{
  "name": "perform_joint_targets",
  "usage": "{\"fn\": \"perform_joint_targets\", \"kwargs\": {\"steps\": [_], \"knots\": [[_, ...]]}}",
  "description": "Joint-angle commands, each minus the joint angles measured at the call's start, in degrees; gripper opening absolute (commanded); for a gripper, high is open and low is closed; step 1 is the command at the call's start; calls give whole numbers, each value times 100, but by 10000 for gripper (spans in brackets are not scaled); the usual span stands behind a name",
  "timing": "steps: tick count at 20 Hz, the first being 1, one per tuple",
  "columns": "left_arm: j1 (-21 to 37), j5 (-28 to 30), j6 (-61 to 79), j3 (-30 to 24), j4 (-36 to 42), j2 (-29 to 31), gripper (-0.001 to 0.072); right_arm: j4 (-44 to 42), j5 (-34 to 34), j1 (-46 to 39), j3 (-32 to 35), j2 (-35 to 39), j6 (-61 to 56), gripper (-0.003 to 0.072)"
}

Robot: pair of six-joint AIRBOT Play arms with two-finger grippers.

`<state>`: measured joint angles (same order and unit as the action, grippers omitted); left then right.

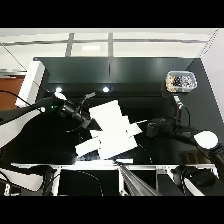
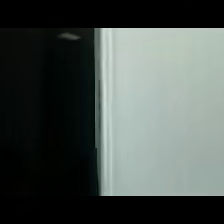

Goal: Fold the box and place the chain.

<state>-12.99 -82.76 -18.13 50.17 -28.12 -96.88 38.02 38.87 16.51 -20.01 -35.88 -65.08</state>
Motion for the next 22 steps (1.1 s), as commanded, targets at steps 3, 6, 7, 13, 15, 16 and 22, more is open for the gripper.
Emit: {"fn": "perform_joint_targets", "kwargs": {"steps": [3, 6, 7, 13, 15, 16, 22], "knots": [[-249, 26, 122, 179, -874, 415, 24, 1709, 1919, -1161, -1211, 4, -55, 618], [-634, 791, 223, 133, -1191, 1272, 24, 2529, 2697, -1279, -1698, 4, 476, 618], [-802, 1086, 455, 50, -1187, 1606, 24, 2588, 2876, -1274, -1692, -13, 588, 618], [-1738, 3657, 2387, -1064, -1154, 2470, 31, 2697, 2597, -671, -1438, -120, 1335, 618], [-1825, 3589, 2417, -1119, -1176, 2341, 31, 2691, 2277, -323, -1180, -120, 1637, 618], [-1840, 3589, 2420, -1119, -1196, 2277, 31, 2693, 2061, -133, -1010, -120, 1794, 618], [-1805, 3779, 2415, -1104, -1193, 2164, 31, 2457, 409, 1132, 20, -122, 2562, 618]]}}
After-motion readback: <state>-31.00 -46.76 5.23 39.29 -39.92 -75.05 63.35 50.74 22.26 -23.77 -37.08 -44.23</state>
